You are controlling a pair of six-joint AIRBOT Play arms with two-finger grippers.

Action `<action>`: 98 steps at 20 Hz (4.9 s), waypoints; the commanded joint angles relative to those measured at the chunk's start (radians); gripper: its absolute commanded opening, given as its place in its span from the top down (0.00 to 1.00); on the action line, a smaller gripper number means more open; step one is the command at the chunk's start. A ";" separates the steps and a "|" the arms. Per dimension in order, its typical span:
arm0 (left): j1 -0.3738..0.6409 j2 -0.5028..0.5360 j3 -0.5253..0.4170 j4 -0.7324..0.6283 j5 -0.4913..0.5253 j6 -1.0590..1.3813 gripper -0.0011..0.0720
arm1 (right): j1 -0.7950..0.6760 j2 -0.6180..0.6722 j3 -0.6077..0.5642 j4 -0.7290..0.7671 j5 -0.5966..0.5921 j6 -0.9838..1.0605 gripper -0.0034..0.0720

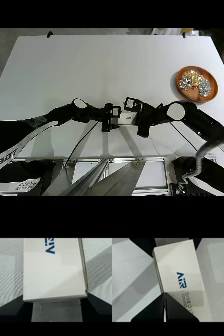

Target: Fold the box and place the chain.

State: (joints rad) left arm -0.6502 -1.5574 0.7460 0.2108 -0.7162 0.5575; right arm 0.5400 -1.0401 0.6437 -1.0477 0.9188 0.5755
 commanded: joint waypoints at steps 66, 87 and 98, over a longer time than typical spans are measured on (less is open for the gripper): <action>0.347 0.558 0.000 0.568 -0.136 -1.137 0.87 | -0.295 0.359 -0.100 -0.332 0.518 0.813 0.93; 0.882 0.732 -0.229 1.062 -0.257 -1.612 0.95 | -0.295 0.359 -0.100 -0.332 0.517 0.813 0.93; 0.882 0.705 -0.274 1.063 -0.257 -1.613 0.09 | -0.295 0.359 -0.100 -0.332 0.517 0.813 0.93</action>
State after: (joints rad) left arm 0.2306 -0.8505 0.4751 1.2724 -0.9596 -1.0550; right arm 0.2455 -0.6823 0.5446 -1.3800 1.4364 1.3880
